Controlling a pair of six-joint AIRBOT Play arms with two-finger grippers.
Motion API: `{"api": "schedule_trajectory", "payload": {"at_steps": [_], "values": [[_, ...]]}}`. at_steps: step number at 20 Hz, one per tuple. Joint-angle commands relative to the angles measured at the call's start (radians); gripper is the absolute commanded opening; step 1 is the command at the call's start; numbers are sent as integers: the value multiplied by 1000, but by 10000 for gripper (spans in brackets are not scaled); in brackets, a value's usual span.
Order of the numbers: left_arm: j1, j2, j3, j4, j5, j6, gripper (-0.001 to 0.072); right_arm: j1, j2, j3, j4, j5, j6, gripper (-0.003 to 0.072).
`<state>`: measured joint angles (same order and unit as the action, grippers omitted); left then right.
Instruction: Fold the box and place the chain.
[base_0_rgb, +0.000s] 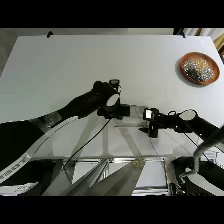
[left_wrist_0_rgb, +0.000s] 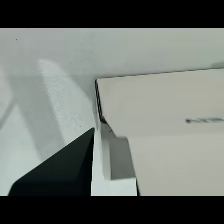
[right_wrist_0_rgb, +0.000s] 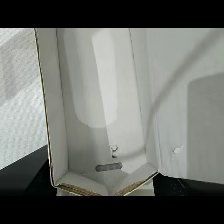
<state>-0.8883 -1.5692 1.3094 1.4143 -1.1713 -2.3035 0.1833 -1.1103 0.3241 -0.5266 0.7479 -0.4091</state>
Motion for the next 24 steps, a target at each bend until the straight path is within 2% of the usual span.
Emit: {"api": "schedule_trajectory", "payload": {"at_steps": [1,4,6,7,9,11,13,15,17,18,20,24], "values": [[40,92,-2,-14,-15,137,277,0,1,0,1,0,0,400],[81,193,-26,-11,-22,397,278,0,1,0,1,0,0,400],[116,280,-107,-3,13,719,285,0,1,0,1,0,0,400],[134,330,-177,-1,42,904,355,0,1,0,1,0,0,400],[182,420,-343,-42,133,1208,625,0,1,0,1,0,0,400],[232,467,-499,-174,285,1555,651,0,1,0,1,0,0,400],[259,453,-605,-334,391,1904,651,0,1,0,1,0,0,400],[263,395,-639,-469,368,2208,652,0,1,0,1,0,0,400],[274,307,-638,-691,348,2410,705,0,1,0,1,0,0,400],[275,262,-638,-784,355,2491,705,0,1,0,1,0,0,400],[275,196,-638,-876,364,2551,705,0,1,0,1,0,0,400],[300,150,-638,-883,375,2507,705,0,1,0,1,0,0,400]]}}
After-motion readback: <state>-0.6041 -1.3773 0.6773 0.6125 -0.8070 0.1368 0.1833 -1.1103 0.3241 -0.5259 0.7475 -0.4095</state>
